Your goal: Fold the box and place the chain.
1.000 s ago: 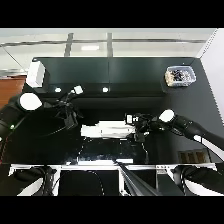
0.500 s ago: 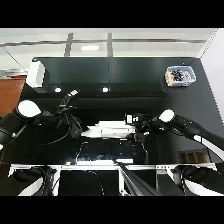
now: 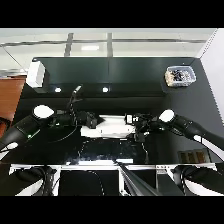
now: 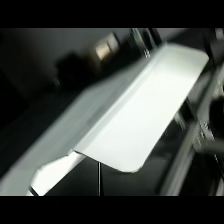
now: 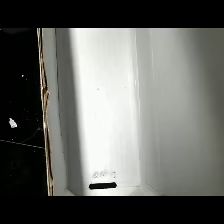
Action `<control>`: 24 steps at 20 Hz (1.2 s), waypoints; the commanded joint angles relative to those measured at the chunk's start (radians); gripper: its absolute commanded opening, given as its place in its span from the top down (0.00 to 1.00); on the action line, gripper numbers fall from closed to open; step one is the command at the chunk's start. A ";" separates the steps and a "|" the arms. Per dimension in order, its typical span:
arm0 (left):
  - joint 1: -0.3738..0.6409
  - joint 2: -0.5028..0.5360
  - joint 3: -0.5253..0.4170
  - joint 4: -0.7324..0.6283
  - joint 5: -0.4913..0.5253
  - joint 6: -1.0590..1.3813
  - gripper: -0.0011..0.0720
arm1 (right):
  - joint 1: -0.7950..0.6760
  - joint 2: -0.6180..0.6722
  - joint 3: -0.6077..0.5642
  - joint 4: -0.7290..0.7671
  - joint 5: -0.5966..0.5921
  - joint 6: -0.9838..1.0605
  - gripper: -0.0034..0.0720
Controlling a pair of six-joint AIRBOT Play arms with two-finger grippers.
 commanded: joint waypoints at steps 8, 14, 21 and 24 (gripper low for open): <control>-0.027 -0.212 0.000 -0.051 0.177 0.051 0.96 | 0.000 0.000 0.000 0.000 0.000 0.000 0.73; -0.022 -0.203 0.059 0.004 0.155 0.052 0.96 | 0.000 0.000 0.000 0.000 0.000 0.000 0.73; 0.202 0.069 0.133 0.261 -0.100 -0.045 0.96 | 0.000 0.000 0.000 0.000 0.000 0.000 0.73; 0.303 0.205 0.112 0.421 -0.260 -0.103 0.96 | 0.000 0.000 0.000 0.000 0.000 0.000 0.73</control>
